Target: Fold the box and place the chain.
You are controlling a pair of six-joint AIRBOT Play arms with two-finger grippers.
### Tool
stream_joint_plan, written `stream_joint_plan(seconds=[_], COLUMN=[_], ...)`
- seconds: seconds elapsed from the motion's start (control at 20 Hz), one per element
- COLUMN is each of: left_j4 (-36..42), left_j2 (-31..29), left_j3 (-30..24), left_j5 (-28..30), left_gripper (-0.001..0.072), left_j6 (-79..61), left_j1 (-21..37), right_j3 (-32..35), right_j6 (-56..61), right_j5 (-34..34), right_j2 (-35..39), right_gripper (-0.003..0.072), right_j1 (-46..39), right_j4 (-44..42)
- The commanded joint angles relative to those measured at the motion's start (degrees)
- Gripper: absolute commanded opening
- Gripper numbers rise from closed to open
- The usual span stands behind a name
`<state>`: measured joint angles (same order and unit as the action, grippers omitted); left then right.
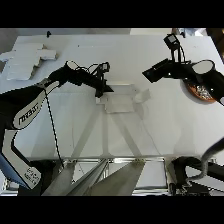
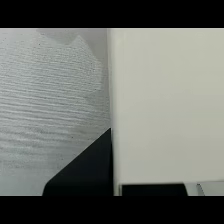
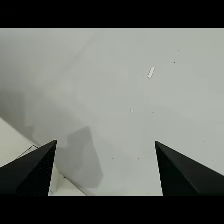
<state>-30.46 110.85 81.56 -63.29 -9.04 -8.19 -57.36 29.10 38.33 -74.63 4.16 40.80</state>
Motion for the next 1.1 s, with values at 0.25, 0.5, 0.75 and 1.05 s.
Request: stream_joint_plan(seconds=[0.25,0.5,0.75,1.05], left_j4=[-0.02,-0.02,-0.02,-0.02], left_j2=[0.04,0.04,0.04,0.04], left_j3=[-0.02,-0.02,-0.02,-0.02], left_j5=[0.09,0.11,0.09,0.11], left_gripper=[0.0011,0.0011,0.0011,0.0011], left_j6=[0.04,0.07,0.07,0.04], left_j1=[-0.04,-0.04,-0.04,-0.04], right_j3=[-0.07,-0.07,-0.04,11.61], right_j6=[-1.6,-19.58,-37.29,-43.17], right_j5=[1.16,12.7,28.26,18.12], right_j2=[0.04,0.11,2.54,11.23], right_gripper=[0.0682,0.0682,0.0682,0.0682], right_j1=[0.0,0.0,0.04,0.17], right_j4=[1.49,5.84,5.31,0.44])
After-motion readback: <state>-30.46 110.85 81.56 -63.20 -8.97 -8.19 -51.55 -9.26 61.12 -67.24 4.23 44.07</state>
